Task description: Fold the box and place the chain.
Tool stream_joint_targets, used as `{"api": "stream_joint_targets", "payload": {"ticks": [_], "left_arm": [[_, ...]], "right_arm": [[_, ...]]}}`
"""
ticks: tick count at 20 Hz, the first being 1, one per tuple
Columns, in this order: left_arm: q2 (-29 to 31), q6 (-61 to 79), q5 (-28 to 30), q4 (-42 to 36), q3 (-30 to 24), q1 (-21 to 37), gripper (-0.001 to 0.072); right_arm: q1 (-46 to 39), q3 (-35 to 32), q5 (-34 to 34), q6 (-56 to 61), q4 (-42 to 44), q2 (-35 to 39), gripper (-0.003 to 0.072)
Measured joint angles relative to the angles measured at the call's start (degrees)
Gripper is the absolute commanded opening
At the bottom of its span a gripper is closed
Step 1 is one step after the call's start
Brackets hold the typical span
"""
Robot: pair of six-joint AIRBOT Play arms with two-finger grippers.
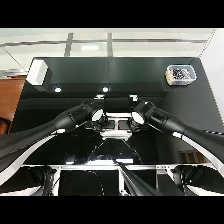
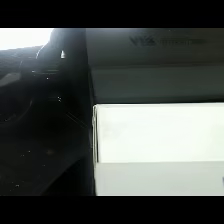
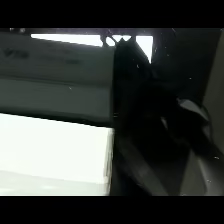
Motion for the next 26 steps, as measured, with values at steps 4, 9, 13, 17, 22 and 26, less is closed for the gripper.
{"api": "stream_joint_targets", "payload": {"ticks": [4, 9, 13, 17, 22, 26], "left_arm": [[0.0, 0.2, 0.0, 0.0, 0.0, 0.0, 0.0026], [0.0, 0.2, 0.0, 0.1, 0.0, 0.0, 0.0026], [0.0, 0.4, -0.1, 0.1, 0.0, 0.0, 0.0026], [0.0, 0.4, -0.1, -0.4, 0.0, 0.0, 0.0026], [0.0, 0.3, -0.1, -0.6, 0.0, 0.0, 0.0026], [-0.1, 0.6, -0.1, -0.5, 0.1, 0.1, 0.0024]], "right_arm": [[0.4, 0.1, 0.5, 1.4, -0.9, -0.2, 0.0177], [0.6, 0.1, 0.2, 2.3, -1.1, -0.3, 0.0014], [0.6, 0.2, 0.4, 2.1, -1.0, -0.1, 0.0395], [0.6, 0.3, 1.3, 1.1, -1.4, 2.7, 0.0384], [-0.4, 1.0, 5.0, -1.8, -4.8, 13.8, 0.0384], [-5.1, 1.1, 9.5, -2.7, -16.4, 21.8, 0.0384]]}}
